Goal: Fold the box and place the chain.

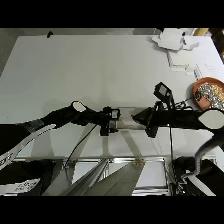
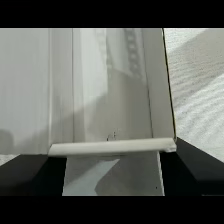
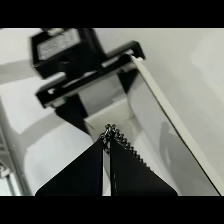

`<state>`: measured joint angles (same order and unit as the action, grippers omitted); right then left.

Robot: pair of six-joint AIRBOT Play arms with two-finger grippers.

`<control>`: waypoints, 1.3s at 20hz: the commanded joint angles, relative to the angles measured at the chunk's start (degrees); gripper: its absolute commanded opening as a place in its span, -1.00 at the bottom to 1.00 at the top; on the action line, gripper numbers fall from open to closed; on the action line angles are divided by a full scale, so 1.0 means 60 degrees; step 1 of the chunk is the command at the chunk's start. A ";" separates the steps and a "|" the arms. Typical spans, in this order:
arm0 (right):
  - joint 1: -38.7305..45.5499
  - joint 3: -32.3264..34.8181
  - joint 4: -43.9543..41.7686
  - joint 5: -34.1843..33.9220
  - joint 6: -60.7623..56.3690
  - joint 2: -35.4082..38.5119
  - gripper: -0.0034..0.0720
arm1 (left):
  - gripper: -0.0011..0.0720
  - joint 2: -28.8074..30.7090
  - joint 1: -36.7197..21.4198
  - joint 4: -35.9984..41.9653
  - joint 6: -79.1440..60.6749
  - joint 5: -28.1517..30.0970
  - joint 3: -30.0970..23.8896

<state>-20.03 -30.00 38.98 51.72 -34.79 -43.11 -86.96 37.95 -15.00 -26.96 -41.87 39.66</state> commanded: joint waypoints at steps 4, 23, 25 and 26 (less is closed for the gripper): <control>-0.0142 -0.0087 0.2113 -0.0029 -0.0721 -0.0681 -0.36 | -0.10 0.0000 0.0000 0.0000 -0.0004 0.0004 0.0004; 0.2342 -0.0372 0.3668 0.0554 0.6623 -0.3636 -0.27 | -0.10 0.0000 0.0000 -0.0004 0.0000 0.0004 0.0004; 0.2153 -0.0375 0.3668 0.0168 0.6706 -0.4007 -0.27 | -0.10 0.0000 0.0000 -0.0004 0.0000 0.0000 0.0004; 0.2138 -0.0375 0.3665 0.0153 0.6710 -0.4105 -0.28 | -0.10 0.0000 0.0000 -0.0004 -0.0004 0.0004 0.0004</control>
